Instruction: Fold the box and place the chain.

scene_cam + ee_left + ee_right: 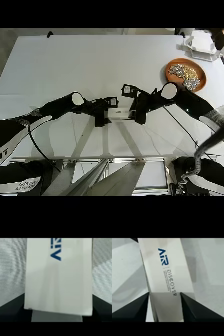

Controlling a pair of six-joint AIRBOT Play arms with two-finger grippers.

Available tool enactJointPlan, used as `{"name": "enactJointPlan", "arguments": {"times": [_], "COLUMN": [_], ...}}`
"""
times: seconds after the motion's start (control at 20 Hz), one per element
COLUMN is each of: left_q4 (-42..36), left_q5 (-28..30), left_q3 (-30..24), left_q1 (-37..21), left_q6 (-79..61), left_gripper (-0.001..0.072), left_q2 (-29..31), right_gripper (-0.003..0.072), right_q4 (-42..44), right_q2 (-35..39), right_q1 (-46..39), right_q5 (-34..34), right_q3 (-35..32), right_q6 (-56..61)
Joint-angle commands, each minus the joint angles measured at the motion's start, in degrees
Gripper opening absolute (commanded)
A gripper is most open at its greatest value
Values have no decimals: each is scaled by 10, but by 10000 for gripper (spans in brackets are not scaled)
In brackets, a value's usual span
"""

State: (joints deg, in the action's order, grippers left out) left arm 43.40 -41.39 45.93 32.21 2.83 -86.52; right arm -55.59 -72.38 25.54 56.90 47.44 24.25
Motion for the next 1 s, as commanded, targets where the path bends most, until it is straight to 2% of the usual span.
{"name": "enactJointPlan", "arguments": {"times": [0.0,0.2,0.4,0.45,0.5,0.6,0.8,0.95], "left_q4": [0,0,0,0,0,0,0,0], "left_q5": [0,0,0,0,0,0,0,0], "left_q3": [0,0,0,0,0,0,0,0], "left_q1": [0,0,0,0,0,0,0,0], "left_q6": [1,1,1,1,1,1,1,1], "left_gripper": [272,272,272,272,272,272,272,272], "left_q2": [0,0,0,0,0,0,0,0], "right_gripper": [476,476,461,318,19,15,14,13], "right_q4": [4,4,45,71,108,175,344,412], "right_q2": [15,60,84,86,85,85,84,83], "right_q1": [2,2,2,2,2,2,1,1], "right_q5": [-32,-76,-76,-66,-63,-75,-153,-175], "right_q3": [-3,-3,-3,-4,-9,-33,-104,-130], "right_q6": [-3,-3,-2,-3,-4,-43,-140,-186]}}
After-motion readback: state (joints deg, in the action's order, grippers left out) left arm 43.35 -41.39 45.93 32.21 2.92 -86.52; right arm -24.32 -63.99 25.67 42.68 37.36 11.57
